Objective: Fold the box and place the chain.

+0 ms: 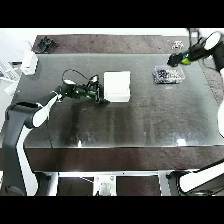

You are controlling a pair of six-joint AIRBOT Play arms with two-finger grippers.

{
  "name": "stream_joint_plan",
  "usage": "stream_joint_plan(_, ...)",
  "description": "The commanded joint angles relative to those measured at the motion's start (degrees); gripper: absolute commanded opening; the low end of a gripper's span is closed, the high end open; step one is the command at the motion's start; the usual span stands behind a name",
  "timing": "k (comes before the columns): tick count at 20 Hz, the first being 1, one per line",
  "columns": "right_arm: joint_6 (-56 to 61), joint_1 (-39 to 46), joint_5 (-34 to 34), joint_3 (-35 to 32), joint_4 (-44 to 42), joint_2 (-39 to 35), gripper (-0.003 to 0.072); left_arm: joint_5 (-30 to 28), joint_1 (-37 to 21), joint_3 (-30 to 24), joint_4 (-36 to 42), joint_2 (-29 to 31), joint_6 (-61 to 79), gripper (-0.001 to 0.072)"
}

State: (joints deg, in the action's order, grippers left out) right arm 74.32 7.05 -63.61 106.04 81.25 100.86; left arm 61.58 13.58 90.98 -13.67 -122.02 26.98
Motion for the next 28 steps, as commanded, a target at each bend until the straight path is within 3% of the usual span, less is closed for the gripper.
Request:
stream_joint_plan(1, -1.9, 1.7, 1.3, -0.3, -0.3, 8.0, 0.0485, 0.0, 0.0, 0.0, 0.0, 0.0, 0.0, 0.0477)
stream_joint_plan(7, -4.4, 1.9, 6.3, 0.1, -2.7, 10.8, 0.0484, 0.0, 0.0, 0.0, 0.0, 0.0, 0.0, 0.0477)
stream_joint_plan(18, -6.2, 1.6, 7.6, 2.1, -3.5, 14.4, 0.0481, 0.0, 0.0, 0.0, 0.0, 0.0, 0.0, 0.0477)
stream_joint_plan(20, -7.6, 1.4, 7.6, 2.0, -5.2, 14.6, 0.0431, 0.0, 0.0, 0.0, 0.0, 0.0, 0.0, 0.0477)
stream_joint_plan(24, -8.6, 0.7, 8.4, 2.0, -5.9, 14.6, 0.04, 0.0, 0.0, 0.0, 0.0, 0.0, 0.0, 0.0477)
stream_joint_plan(28, -8.7, 0.4, 8.7, 2.0, -5.9, 14.8, 0.0253, 0.0, 0.0, 0.0, 0.0, 0.0, 0.0, 0.0477)
